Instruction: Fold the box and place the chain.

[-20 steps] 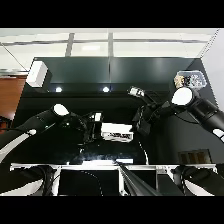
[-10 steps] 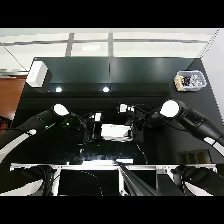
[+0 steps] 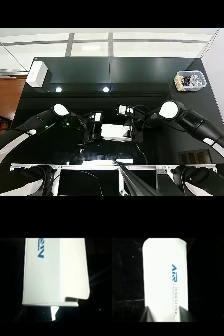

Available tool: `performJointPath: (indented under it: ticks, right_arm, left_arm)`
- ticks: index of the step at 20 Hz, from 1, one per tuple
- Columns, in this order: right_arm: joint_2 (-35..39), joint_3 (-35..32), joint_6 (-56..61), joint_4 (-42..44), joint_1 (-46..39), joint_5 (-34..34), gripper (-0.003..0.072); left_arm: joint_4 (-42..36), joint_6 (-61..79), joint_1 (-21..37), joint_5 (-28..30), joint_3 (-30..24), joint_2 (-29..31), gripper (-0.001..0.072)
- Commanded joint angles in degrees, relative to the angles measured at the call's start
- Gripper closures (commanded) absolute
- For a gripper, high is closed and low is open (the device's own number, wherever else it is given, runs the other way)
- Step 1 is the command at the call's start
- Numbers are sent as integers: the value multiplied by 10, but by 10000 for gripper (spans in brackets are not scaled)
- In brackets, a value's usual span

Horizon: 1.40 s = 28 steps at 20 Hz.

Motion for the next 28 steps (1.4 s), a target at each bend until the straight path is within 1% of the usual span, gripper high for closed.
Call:
performJointPath:
  ticks: [1,10,11,12,24,25,26,27,28]
  right_arm:
    - [0,0,7,0,0,1,375]
    - [0,0,10,0,0,0,380]
    - [0,0,10,0,0,0,468]
    - [0,0,10,0,0,0,516]
    - [0,-1,12,-1,1,3,513]
    - [0,-1,12,-1,1,3,512]
    - [0,-1,14,-1,1,3,412]
    - [0,-1,21,-1,1,2,367]
    - [0,-1,27,-2,0,2,367]
  left_arm:
    - [0,0,0,0,0,0,424]
    - [0,0,0,0,0,0,423]
    - [0,0,0,0,0,0,424]
    - [0,0,0,0,0,0,424]
    - [0,0,0,0,0,0,423]
    - [0,0,0,0,0,0,424]
    - [0,0,0,0,0,0,424]
    - [0,0,0,0,0,0,424]
    - [0,0,0,0,0,0,423]
